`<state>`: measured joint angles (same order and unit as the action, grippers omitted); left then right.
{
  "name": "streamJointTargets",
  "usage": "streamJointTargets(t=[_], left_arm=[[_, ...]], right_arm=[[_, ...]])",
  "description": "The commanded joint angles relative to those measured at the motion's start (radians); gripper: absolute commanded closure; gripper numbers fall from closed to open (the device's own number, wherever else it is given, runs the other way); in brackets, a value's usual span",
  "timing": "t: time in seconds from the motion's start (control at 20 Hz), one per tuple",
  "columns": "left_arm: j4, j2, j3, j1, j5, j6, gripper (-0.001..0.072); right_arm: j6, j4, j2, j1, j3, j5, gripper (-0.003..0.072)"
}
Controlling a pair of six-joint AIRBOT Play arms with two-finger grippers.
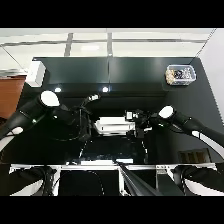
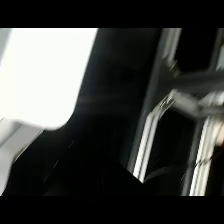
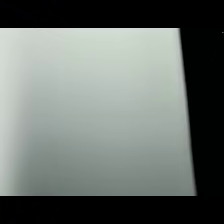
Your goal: Fold the box and place the chain.
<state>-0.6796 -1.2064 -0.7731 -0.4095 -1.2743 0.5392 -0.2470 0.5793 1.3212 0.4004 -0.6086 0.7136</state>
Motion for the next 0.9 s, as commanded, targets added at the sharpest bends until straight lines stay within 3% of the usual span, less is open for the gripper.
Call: streamJointTargets(t=[0.0, 0.1, 0.2, 0.25, 0.6, 0.85], left_arm=[[0.383, 0.003, 0.125, -0.007, 0.198, -0.181, 0.0688], [0.497, 0.003, 0.137, 0.010, 0.349, -0.273, 0.0687], [0.527, -0.003, 0.135, 0.008, 0.548, -0.290, 0.0685], [0.517, -0.019, 0.129, 0.010, 0.584, -0.305, 0.0685], [0.190, -0.172, 0.047, 0.015, 0.563, -0.069, 0.0686], [0.215, -0.215, 0.047, 0.015, 0.491, -0.060, 0.0686]], right_arm=[[0.000, -0.001, 0.000, 0.001, -0.001, 0.000, 0.0558], [0.000, -0.002, 0.000, 0.001, -0.001, -0.001, 0.0559], [0.000, -0.002, 0.000, 0.001, -0.001, -0.002, 0.0559], [0.000, -0.002, 0.000, 0.001, -0.001, -0.002, 0.0558], [0.000, -0.002, 0.000, 0.001, -0.001, -0.002, 0.0559], [0.001, -0.002, 0.000, 0.001, -0.001, -0.003, 0.0558]])
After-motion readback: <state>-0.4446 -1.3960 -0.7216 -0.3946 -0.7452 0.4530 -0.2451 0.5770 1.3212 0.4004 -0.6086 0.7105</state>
